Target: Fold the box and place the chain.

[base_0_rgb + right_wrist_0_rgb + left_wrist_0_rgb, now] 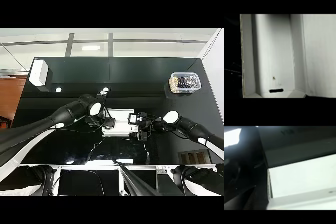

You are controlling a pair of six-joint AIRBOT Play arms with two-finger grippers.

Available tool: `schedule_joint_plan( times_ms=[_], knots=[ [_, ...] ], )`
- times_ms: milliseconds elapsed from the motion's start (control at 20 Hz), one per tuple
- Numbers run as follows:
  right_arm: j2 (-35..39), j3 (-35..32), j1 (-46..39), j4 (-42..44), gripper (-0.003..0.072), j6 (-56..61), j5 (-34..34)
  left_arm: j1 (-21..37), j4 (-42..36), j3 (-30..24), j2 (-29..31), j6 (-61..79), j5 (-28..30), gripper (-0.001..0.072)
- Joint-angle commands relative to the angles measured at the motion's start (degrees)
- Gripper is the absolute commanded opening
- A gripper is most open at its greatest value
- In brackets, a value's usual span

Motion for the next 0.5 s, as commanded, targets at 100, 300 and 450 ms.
schedule_joint_plan(
  times_ms=[100,300,450],
  knots=[
    [-0.04,-0.02,0.04,0.00,0.0303,0.00,-0.02,-1.90,4.35,1.40,-0.92,-6.54,-1.40,0.0272],
    [-0.04,-0.02,0.04,0.00,0.0303,-0.02,-0.02,-1.86,3.23,1.40,-0.96,-7.17,-0.98,0.0125],
    [-0.04,-0.02,0.04,0.00,0.0303,-0.02,-0.02,-1.84,3.30,1.51,-0.96,-7.54,-1.11,0.0087]
  ],
)
